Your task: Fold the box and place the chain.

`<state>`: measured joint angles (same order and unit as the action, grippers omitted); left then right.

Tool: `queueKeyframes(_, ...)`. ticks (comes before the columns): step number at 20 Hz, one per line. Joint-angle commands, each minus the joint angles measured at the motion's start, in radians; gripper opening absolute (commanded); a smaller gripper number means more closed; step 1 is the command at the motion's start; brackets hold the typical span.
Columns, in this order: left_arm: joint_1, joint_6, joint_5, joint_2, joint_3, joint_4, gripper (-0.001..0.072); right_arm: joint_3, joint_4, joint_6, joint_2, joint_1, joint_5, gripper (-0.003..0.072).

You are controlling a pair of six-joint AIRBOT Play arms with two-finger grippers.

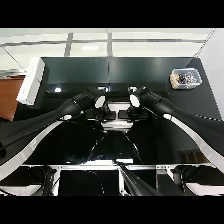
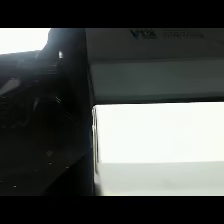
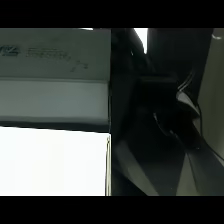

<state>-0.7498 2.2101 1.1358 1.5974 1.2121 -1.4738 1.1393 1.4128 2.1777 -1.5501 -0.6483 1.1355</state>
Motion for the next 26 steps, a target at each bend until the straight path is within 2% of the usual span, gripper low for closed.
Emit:
queueKeyframes(1,0.000,-0.003,-0.002,0.000,0.001,-0.002,0.0027,0.000,-0.022,-0.005,0.000,0.004,-0.008,0.0015)
queueKeyframes(3,0.000,-0.003,-0.002,0.000,0.001,-0.003,0.0027,0.006,-0.021,-0.007,0.007,0.017,0.022,0.0334)
queueKeyframes(6,0.000,-0.003,-0.002,0.000,0.001,-0.002,0.0027,0.021,-0.021,-0.082,0.076,0.030,0.049,0.0334)
queueKeyframes(10,0.000,-0.003,-0.002,0.000,0.001,-0.003,0.0027,0.061,0.038,-0.163,0.281,0.066,0.134,0.0334)
queueKeyframes(12,0.000,-0.003,0.003,0.000,0.001,-0.003,0.0027,0.061,0.183,-0.162,0.402,0.116,0.159,0.0334)
queueKeyframes(15,0.000,-0.003,0.002,0.000,0.001,-0.003,0.0027,0.060,0.571,-0.160,0.481,0.227,0.166,0.0333)
queueKeyframes(16,0.000,-0.003,-0.001,0.000,0.001,-0.003,0.0027,0.051,0.644,-0.161,0.476,0.283,0.124,0.0332)
queueKeyframes(19,0.000,-0.003,-0.003,0.000,0.001,-0.003,0.0027,-0.024,0.613,-0.146,0.446,0.480,-0.136,0.0336)
queueKeyframes(21,0.000,-0.003,-0.003,0.000,0.001,-0.003,0.0027,-0.067,0.556,-0.088,0.380,0.592,-0.258,0.0720)
queueKeyframes(23,0.000,-0.003,-0.003,0.000,0.001,-0.003,0.0027,-0.043,0.437,-0.087,0.270,0.697,-0.333,0.0720)
queueKeyframes(24,0.000,-0.003,-0.003,0.000,0.001,-0.003,0.0027,0.010,0.358,-0.087,0.203,0.749,-0.338,0.0719)
queueKeyframes(26,0.000,-0.003,-0.002,0.000,0.001,-0.003,0.0027,0.187,0.236,-0.079,0.049,0.825,-0.240,0.0719)
